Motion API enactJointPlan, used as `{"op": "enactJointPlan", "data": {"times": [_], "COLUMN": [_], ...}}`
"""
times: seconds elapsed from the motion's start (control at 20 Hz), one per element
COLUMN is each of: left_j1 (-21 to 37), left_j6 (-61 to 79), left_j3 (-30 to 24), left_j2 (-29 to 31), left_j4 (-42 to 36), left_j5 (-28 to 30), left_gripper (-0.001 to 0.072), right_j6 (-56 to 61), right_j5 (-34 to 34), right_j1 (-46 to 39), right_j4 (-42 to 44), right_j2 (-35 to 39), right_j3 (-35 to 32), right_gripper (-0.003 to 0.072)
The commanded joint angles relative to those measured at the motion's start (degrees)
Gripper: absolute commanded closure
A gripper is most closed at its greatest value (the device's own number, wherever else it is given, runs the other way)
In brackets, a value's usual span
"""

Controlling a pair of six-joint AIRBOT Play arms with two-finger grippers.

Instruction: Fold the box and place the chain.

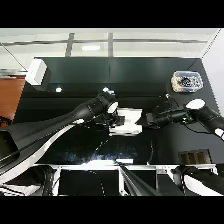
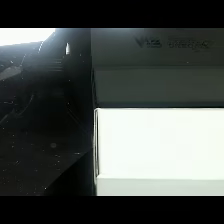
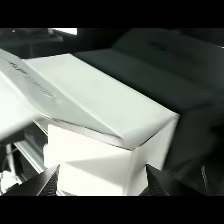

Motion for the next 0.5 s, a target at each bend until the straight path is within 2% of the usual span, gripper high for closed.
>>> {"op": "enactJointPlan", "data": {"times": [0.0,0.05,0.1,0.15,0.3,0.45], "left_j1": [0.0,0.0,0.0,0.0,0.0,0.0], "left_j6": [0.0,0.0,0.0,0.0,0.0,0.0], "left_j3": [0.1,0.1,0.1,0.1,0.1,0.1], "left_j2": [0.0,0.0,0.0,0.0,0.0,0.0], "left_j4": [0.0,0.0,0.0,0.0,0.0,0.0], "left_j5": [0.0,0.0,0.0,0.0,0.0,0.0], "left_gripper": [0.0683,0.0683,0.0683,0.0683,0.0683,0.0683], "right_j6": [12.0,15.4,17.9,20.2,27.3,38.9], "right_j5": [-5.0,-5.9,-6.3,-6.9,-9.3,-10.6], "right_j1": [6.9,8.7,10.1,11.3,15.0,20.3], "right_j4": [-7.9,-11.5,-14.4,-16.8,-22.4,-35.4], "right_j2": [0.0,0.0,0.0,0.0,0.0,-0.1], "right_j3": [3.7,4.8,5.7,6.5,7.3,8.8], "right_gripper": [0.0065,0.0066,0.0152,0.0188,0.0197,0.0196]}}
